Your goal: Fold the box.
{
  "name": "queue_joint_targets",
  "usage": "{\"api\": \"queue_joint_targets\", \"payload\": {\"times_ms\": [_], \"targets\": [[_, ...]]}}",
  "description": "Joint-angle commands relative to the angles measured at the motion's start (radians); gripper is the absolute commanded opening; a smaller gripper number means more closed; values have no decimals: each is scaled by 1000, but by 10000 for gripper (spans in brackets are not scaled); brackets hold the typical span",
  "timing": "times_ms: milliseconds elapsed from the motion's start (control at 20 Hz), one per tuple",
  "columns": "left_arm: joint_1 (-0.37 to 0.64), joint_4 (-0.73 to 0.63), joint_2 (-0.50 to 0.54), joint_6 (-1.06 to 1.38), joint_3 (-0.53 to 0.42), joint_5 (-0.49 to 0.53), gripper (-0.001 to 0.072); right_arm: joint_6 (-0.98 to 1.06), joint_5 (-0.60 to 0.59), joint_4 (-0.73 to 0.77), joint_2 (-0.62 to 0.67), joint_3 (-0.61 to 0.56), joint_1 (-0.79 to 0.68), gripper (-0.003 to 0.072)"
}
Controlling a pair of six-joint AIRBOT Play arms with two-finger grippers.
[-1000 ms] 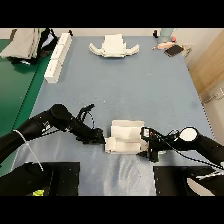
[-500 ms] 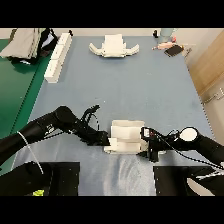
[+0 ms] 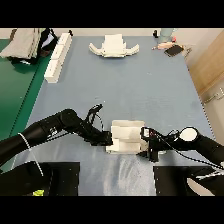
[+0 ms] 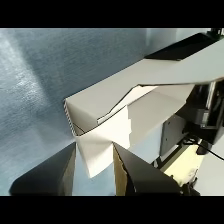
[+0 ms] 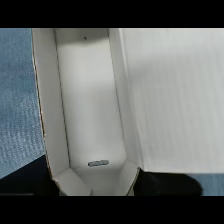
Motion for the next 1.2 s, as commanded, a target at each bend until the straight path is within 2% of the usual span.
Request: {"api": "queue_joint_targets", "payload": {"times_ms": [0, 150, 200, 250, 700, 1150], "targets": [[-57, 144, 0, -163, 34, 26, 333, 0, 0, 0, 1, 1, 0, 512], [-107, 219, 0, -277, 73, 31, 332, 0, 0, 0, 1, 1, 0, 511], [-125, 237, -2, -324, 85, 32, 291, 1, 0, 0, 1, 1, 0, 512], [-143, 250, -5, -357, 95, 33, 285, 0, 0, 0, 1, 1, 0, 511], [-274, 439, -48, -702, 160, 31, 285, 1, 0, 0, 1, 1, 0, 511], [-341, 631, -175, -894, 301, -142, 285, 1, 0, 0, 1, 1, 0, 512]]}}
